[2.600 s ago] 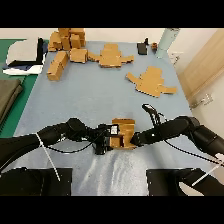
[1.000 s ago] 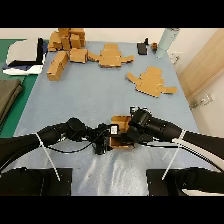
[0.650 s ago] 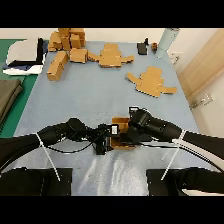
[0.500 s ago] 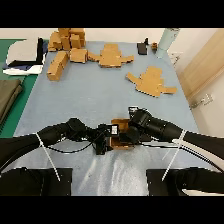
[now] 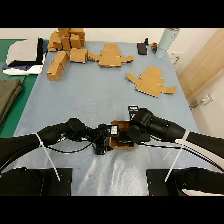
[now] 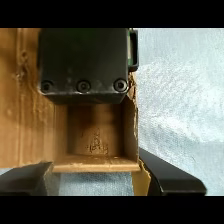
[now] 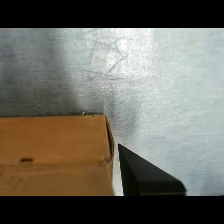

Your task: Fold the box.

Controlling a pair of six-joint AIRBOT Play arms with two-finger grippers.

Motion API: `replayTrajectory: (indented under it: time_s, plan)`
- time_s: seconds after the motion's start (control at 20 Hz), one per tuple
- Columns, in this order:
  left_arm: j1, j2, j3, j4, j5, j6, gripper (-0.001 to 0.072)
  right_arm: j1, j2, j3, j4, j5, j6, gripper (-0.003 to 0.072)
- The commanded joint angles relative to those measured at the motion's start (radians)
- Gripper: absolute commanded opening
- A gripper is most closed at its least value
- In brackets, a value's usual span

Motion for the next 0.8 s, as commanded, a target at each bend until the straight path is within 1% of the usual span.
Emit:
replayTrajectory:
  time_s: [0.0,0.25,0.4,0.45,0.55,0.65,0.7,0.75]
  plan:
    - [0.0,0.0,0.001,0.0,0.0,0.0,0.0415,0.001,0.049,0.007,0.013,-0.022,0.003,0.0423]
    - [0.0,0.0,0.001,0.0,0.0,0.0,0.0415,0.001,0.167,0.012,0.013,-0.106,0.023,0.0422]
    - [0.0,0.0,0.001,0.0,0.0,0.0,0.0415,0.0,0.243,0.012,-0.041,-0.256,0.034,0.0396]
    - [0.0,0.0,0.001,0.0,0.0,0.0,0.0415,0.0,0.265,0.012,-0.082,-0.31,0.034,0.031]
    - [0.0,0.0,0.001,0.0,0.0,0.0,0.0415,-0.022,0.293,0.011,-0.177,-0.363,0.015,0.0098]
    - [0.0,0.0,0.001,0.0,0.0,0.0,0.0415,-0.125,0.289,0.006,-0.192,-0.326,-0.113,0.0005]
    - [0.0,0.0,0.001,0.0,0.0,0.0,0.0415,-0.199,0.278,0.0,-0.171,-0.269,-0.195,0.0005]
    - [0.0,0.0,0.001,0.0,0.0,0.0,0.0415,-0.293,0.256,-0.004,-0.109,-0.189,-0.306,0.0005]
